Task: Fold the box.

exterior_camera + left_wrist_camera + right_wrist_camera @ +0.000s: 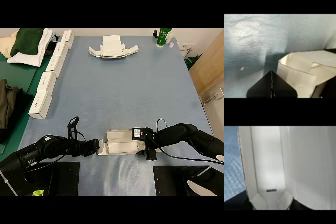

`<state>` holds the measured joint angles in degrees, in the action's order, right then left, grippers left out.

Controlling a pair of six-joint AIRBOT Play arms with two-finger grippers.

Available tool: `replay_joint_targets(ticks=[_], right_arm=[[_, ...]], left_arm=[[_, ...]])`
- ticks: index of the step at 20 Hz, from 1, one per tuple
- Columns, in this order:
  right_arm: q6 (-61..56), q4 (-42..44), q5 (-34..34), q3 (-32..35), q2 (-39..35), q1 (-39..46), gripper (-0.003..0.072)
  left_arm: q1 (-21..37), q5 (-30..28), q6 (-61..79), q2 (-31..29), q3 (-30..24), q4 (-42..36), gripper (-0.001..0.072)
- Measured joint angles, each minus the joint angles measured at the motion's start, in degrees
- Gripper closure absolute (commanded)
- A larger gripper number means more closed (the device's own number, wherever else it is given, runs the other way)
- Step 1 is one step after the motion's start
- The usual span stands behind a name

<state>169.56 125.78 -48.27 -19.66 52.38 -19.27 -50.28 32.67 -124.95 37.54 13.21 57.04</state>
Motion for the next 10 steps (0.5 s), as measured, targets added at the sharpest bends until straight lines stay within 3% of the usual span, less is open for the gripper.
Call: replay_joint_targets(ticks=[5, 10], right_arm=[[0.00, 0.00, 0.02, 0.00, 0.00, 0.00, 0.0172], [0.00, 0.00, 0.00, 0.00, 0.00, 0.00, 0.0172]], left_arm=[[0.00, -0.87, 5.09, -0.20, 0.20, -6.23, 0.0693], [0.00, -0.94, 8.35, -1.33, 2.23, -7.30, 0.0692]])
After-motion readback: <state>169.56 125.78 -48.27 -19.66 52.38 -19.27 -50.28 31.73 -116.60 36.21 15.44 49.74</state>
